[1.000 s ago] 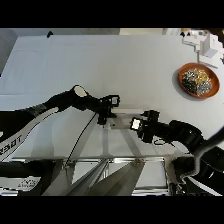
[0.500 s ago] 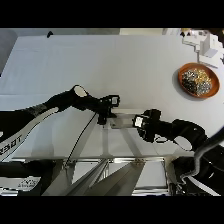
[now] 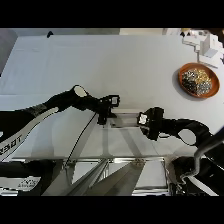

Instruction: Fold the box and place the chain.

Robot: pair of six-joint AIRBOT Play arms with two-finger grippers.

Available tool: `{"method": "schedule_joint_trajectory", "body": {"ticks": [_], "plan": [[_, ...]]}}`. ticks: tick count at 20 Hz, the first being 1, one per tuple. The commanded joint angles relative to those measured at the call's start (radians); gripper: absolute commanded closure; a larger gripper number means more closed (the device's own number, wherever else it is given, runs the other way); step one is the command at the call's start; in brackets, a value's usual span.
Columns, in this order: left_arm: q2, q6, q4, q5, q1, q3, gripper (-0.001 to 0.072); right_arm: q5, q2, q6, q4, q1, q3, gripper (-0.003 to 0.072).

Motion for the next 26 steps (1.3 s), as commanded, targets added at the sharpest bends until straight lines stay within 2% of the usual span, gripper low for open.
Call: {"method": "schedule_joint_trajectory", "body": {"ticks": [1, 8, 14, 17, 22, 26], "plan": [[0.0, 0.0, 0.0, 0.0, 0.0, 0.0, 0.0699, 0.002, -0.002, -0.098, 0.121, -0.035, 0.001, -0.001], [0.0, 0.0, 0.0, 0.0, 0.0, 0.0, 0.0699, 0.076, -0.067, -0.452, 0.377, -0.15, 0.001, -0.0024], [0.0, 0.0, 0.0, 0.0, 0.0, 0.0, 0.0699, 0.098, -0.13, -0.577, 0.485, -0.248, 0.001, -0.0024], [0.0, 0.0, 0.0, 0.0, -0.001, 0.0, 0.0699, 0.15, -0.177, -0.741, 0.602, -0.27, 0.001, -0.0024], [0.0, 0.0, 0.0, 0.0, 0.0, 0.0, 0.0699, 0.15, -0.241, -0.783, 0.619, -0.322, 0.002, -0.0024], [0.0, 0.0, 0.0, 0.0, 0.0, 0.0, 0.0699, 0.169, -0.257, -0.884, 0.723, -0.345, 0.006, -0.0023]]}}
